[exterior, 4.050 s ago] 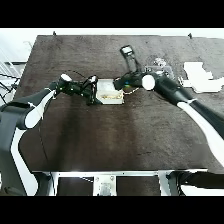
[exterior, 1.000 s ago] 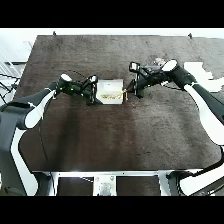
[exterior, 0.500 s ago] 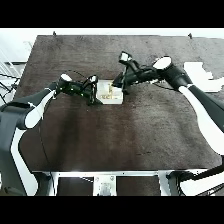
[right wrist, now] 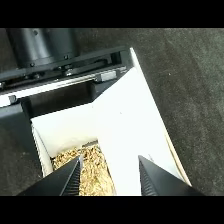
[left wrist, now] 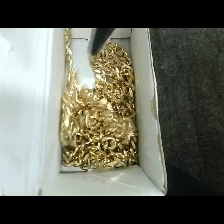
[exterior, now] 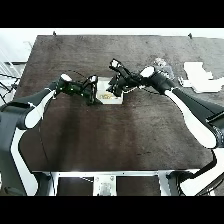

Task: Fold the box and place the chain.

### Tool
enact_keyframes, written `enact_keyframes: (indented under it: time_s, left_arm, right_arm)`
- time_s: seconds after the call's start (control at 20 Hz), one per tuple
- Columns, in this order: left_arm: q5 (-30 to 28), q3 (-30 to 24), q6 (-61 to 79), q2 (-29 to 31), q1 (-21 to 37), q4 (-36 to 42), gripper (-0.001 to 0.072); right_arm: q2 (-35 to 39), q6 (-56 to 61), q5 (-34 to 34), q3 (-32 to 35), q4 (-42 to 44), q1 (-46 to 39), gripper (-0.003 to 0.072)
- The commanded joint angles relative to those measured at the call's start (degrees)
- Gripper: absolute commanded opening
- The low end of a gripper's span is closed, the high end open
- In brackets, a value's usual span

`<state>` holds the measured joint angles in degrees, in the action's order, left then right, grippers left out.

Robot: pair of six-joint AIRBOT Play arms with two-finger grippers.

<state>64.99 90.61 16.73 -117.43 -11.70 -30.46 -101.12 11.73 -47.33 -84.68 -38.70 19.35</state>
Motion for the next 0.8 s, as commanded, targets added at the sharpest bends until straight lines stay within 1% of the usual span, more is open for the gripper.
enact_keyframes:
  time_s: [0.0, 0.1, 0.2, 0.35, 0.4, 0.45, 0.6, 0.65, 0.75]
  left_arm:
    - [0.0, 0.04, 0.0, 0.04, 0.04, -0.02, 0.0491]
    - [0.0, 0.04, 0.02, 0.04, 0.04, -0.02, 0.0491]
    - [0.0, 0.04, 0.02, 0.04, 0.02, -0.02, 0.049]
    - [0.0, 0.04, 0.02, 0.04, 0.04, -0.02, 0.0491]
    - [-0.02, 0.04, 0.02, 0.04, 0.04, -0.02, 0.0491]
    - [-0.02, 0.04, 0.02, 0.04, 0.04, -0.02, 0.049]
    - [-0.02, 0.04, 0.02, 0.04, 0.04, -0.02, 0.049]
    - [-0.02, 0.04, 0.02, 0.04, 0.04, -0.02, 0.0491]
    - [-0.02, 0.04, 0.02, 0.04, 0.02, -0.02, 0.0491]
  right_arm:
    - [2.21, 5.14, -3.37, 0.02, -0.76, -2.64, 0.0413]
    - [4.81, 9.77, -7.87, 0.04, -0.76, -6.6, 0.0412]
    - [6.91, 13.73, -10.47, 0.13, -0.74, -11.74, 0.0376]
    - [7.82, 20.98, -9.29, 1.99, -0.68, -19.58, 0.0373]
    - [7.82, 23.04, -7.32, 3.58, -0.68, -21.73, 0.0373]
    - [7.82, 25.18, -3.91, 5.57, -0.7, -23.15, 0.0374]
    - [7.48, 29.97, 7.28, 11.32, -0.55, -23.98, 0.0376]
    - [6.82, 30.36, 10.14, 12.28, 0.52, -23.47, 0.0377]
    - [4.46, 30.36, 13.46, 12.37, 3.82, -22.03, 0.0415]
